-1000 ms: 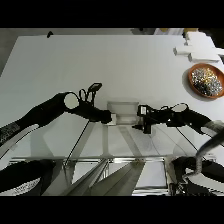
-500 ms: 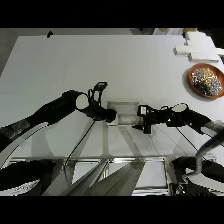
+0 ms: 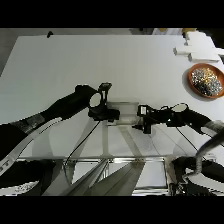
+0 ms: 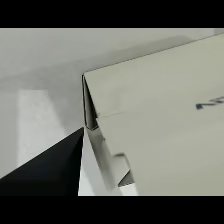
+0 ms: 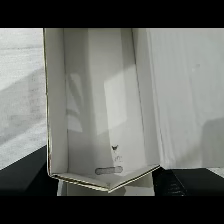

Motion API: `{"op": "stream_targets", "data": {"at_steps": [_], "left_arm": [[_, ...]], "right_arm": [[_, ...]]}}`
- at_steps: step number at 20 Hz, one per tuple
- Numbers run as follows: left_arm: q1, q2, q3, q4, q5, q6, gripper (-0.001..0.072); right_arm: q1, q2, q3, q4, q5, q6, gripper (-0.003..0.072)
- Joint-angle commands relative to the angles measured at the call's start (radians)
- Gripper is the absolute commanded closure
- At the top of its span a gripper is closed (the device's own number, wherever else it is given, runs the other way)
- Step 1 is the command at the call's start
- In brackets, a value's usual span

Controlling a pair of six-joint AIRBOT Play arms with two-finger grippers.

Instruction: Fold the box and place the chain.

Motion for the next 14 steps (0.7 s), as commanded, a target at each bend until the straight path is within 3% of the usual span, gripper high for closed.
{"op": "stream_targets", "data": {"at_steps": [1, 11, 14], "left_arm": [[-0.03, -0.057, 0.068, 0.039, -0.071, -0.09, 0.0323], [-0.041, -0.098, 0.104, 0.092, -0.113, -0.312, 0.0371], [-0.048, -0.098, 0.104, 0.102, -0.117, -0.314, 0.0445]], "right_arm": [[0.0, 0.0, 0.0, 0.0, 0.0, 0.0, 0.0354], [0.0, 0.0, 0.0, 0.0, 0.0, 0.0, 0.0354], [0.0, 0.0, 0.0, 0.0, 0.0, 0.0, 0.0354]]}}
